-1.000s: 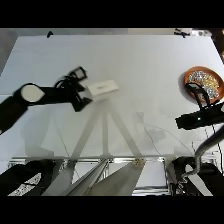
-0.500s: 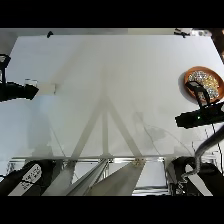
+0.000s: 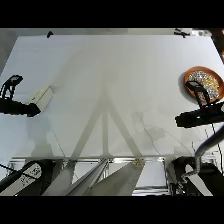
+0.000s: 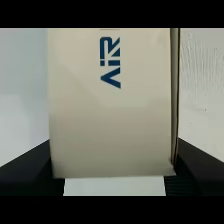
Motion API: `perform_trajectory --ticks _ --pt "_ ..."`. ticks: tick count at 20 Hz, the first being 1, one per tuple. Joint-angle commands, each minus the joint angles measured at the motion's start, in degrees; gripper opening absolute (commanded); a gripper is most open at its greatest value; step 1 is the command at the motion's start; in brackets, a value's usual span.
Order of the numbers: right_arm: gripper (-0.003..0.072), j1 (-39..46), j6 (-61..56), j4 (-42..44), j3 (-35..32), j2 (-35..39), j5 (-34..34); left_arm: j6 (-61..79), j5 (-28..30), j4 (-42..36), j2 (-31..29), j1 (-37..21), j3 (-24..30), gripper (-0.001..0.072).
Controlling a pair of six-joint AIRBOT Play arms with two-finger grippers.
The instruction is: Fold the box and place the chain.
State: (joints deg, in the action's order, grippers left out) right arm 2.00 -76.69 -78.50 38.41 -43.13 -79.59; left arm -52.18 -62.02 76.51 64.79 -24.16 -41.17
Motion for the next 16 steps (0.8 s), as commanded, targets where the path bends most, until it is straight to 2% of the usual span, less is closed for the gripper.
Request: perform_trajectory --ticks 1,2,3,4,5,7,8,9,16 --pt "0.0009 0.02 0.72 0.09 0.07 -0.04 0.46 -0.72 -2.78 0.02 0.42 -0.11 0.98 0.0006" --pt "0.0009 0.02 0.72 0.07 0.07 -0.04 0.85 -0.7 -3.06 -0.39 0.37 -0.09 0.98 0.0025" --pt "0.0009 0.02 0.74 0.09 0.07 -0.04 1.09 -0.52 -3.19 -0.74 0.37 -0.09 0.98 0.0137" --pt "0.0009 0.02 0.74 0.09 0.07 -0.04 1.22 -0.52 -3.19 -0.81 0.37 -0.11 0.98 0.0345" --pt "0.0009 0.02 0.76 0.09 0.07 -0.04 1.22 -0.52 -3.19 -0.83 0.37 -0.09 0.98 0.047" --pt "0.0009 0.02 1.95 0.22 0.07 -0.04 1.2 -0.52 -3.43 -0.83 0.11 -0.11 0.94 0.058" --pt "0.0009 0.02 2.19 0.31 0.07 -0.04 1.22 -0.55 -3.43 -0.85 -0.46 -0.09 0.92 0.068" --pt "0.0009 0.02 2.19 0.31 0.07 -0.04 1.2 -0.55 -3.43 -1.01 -1.51 -0.11 0.92 0.0704" --pt "0.0009 0.02 2.14 0.26 0.09 -0.02 1.27 -0.39 -2.86 -1.36 -14.16 -0.07 0.92 0.0703"
